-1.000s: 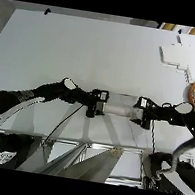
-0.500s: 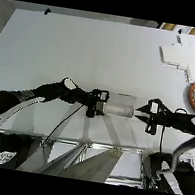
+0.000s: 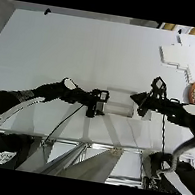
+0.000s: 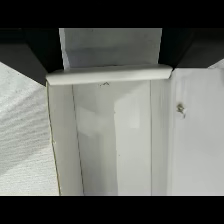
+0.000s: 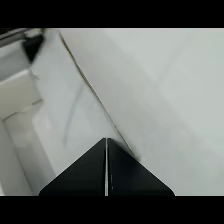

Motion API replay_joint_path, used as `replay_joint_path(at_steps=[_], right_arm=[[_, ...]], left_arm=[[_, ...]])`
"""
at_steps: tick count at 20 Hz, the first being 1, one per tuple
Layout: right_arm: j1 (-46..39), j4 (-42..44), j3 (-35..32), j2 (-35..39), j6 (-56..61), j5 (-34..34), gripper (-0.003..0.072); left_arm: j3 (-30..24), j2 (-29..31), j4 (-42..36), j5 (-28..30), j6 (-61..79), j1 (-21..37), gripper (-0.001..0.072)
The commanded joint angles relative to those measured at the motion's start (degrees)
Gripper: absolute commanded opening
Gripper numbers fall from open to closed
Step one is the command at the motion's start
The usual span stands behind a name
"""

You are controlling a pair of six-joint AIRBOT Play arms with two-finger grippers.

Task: Fold the box and place the chain.

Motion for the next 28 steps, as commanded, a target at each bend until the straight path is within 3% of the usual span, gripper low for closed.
replay_joint_path(at_steps=[1,6,10,14,17,18,20,22,28], right_arm=[[0.02,0.61,0.04,-8.85,3.63,-4.04,0.0012],[0.02,-0.52,0.13,-8.11,5.51,-2.36,0.0012],[0.02,-6.05,0.52,1.79,13.22,0.83,0.0012],[0.02,-29.99,0.52,16.17,15.54,6.29,0.0012],[0.02,-46.31,0.46,20.61,12.41,14.82,0.0014],[0.02,-47.25,0.35,20.24,10.43,15.13,0.0047],[0.02,-42.38,-0.02,18.53,8.04,11.26,0.0242],[1.22,-39.19,-0.02,16.96,6.12,10.14,0.0241],[7.28,-43.52,-0.02,12.33,-0.26,5.88,0.0223]], left_arm=[[0.07,0.04,0.02,0.00,0.02,0.07,0.0274],[0.07,0.04,0.00,0.00,0.02,0.07,0.0274],[0.07,0.04,0.02,-0.02,0.04,0.07,0.0274],[0.07,0.04,0.00,0.00,0.02,0.07,0.0274],[0.07,0.04,0.02,0.00,0.02,0.07,0.0274],[0.07,0.04,0.00,0.00,0.02,0.07,0.0274],[0.07,0.04,0.02,0.00,0.02,0.07,0.0274],[0.07,0.04,0.02,0.00,0.02,0.07,0.0274],[0.07,0.04,0.00,-0.02,0.02,0.07,0.0274]])
